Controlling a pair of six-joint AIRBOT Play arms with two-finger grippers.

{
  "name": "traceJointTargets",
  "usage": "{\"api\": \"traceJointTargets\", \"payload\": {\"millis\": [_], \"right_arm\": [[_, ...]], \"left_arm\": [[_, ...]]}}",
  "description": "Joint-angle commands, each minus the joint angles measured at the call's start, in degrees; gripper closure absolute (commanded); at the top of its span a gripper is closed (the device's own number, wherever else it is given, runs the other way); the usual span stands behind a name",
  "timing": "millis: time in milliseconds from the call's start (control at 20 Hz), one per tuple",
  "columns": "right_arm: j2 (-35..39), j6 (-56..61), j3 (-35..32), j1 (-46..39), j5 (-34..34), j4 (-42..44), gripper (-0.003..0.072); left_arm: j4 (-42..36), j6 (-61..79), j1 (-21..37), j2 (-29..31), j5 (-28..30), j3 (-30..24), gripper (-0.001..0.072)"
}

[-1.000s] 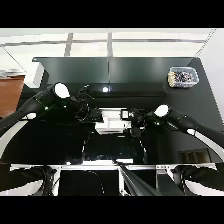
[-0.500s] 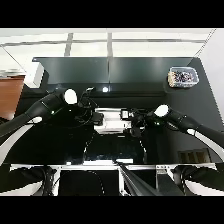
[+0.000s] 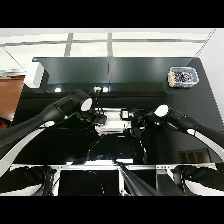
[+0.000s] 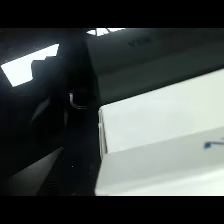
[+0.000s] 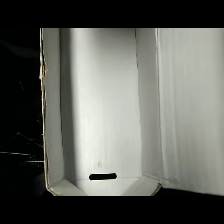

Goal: Fold the box and place the chain.

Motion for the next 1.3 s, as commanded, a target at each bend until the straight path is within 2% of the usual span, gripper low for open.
{"api": "traceJointTargets", "payload": {"millis": [0,200,650,800,950,1050,1250], "right_arm": [[-0.04,0.00,0.02,0.02,0.02,0.02,0.0259],[-0.04,0.00,0.02,0.02,0.04,0.02,0.0259],[-0.04,0.00,0.02,0.02,0.04,0.02,0.0258],[-0.04,0.00,0.02,0.02,0.04,0.02,0.0259],[-0.04,0.00,0.02,0.02,0.04,0.02,0.0258],[-0.04,0.00,0.02,0.02,0.04,0.02,0.0259],[-0.04,-0.02,0.02,0.02,0.04,0.02,0.0259]], "left_arm": [[1.90,-7.69,-1.31,-0.61,0.04,0.63,0.0207],[1.90,-15.10,-1.29,-0.61,1.77,0.66,0.0207],[2.12,-21.57,-4.92,-2.71,-0.07,0.61,0.0208],[2.12,-21.57,-4.94,-3.21,0.44,0.66,0.0322],[1.01,-21.35,-4.92,-3.37,0.85,0.66,0.0323],[0.79,-21.44,-4.92,-3.39,1.18,0.66,0.0685],[0.79,-21.42,-4.98,-3.39,2.10,0.66,0.0685]]}}
